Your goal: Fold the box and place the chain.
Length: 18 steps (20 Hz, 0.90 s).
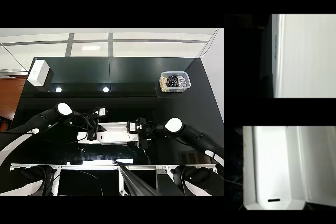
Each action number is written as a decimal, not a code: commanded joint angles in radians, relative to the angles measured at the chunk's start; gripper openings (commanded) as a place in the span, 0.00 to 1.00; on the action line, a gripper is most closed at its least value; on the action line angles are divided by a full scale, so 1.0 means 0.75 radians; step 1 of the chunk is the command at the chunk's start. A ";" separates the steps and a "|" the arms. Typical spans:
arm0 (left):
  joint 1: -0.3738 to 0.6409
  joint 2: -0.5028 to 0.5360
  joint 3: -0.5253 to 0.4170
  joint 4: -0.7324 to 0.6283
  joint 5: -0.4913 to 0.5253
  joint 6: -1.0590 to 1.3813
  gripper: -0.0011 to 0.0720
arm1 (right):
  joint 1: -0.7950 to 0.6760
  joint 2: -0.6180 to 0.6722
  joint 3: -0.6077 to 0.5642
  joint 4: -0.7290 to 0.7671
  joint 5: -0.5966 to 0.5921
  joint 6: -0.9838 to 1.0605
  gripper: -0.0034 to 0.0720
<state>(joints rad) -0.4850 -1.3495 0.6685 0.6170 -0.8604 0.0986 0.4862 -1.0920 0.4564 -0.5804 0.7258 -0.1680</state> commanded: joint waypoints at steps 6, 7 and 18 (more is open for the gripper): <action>0.000 -0.001 0.000 -0.001 -0.001 -0.001 0.06 | -0.025 -0.108 0.000 0.160 0.074 -0.161 0.96; 0.000 -0.001 0.000 -0.001 -0.001 -0.001 0.06 | -0.025 -0.108 0.000 0.160 0.074 -0.161 0.96; 0.000 -0.001 0.000 -0.001 0.001 -0.001 0.06 | -0.024 -0.111 0.001 0.132 0.029 -0.104 0.96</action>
<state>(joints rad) -0.4850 -1.3495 0.6685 0.6167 -0.8616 0.0982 0.4679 -1.1736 0.4568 -0.4709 0.7673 -0.2695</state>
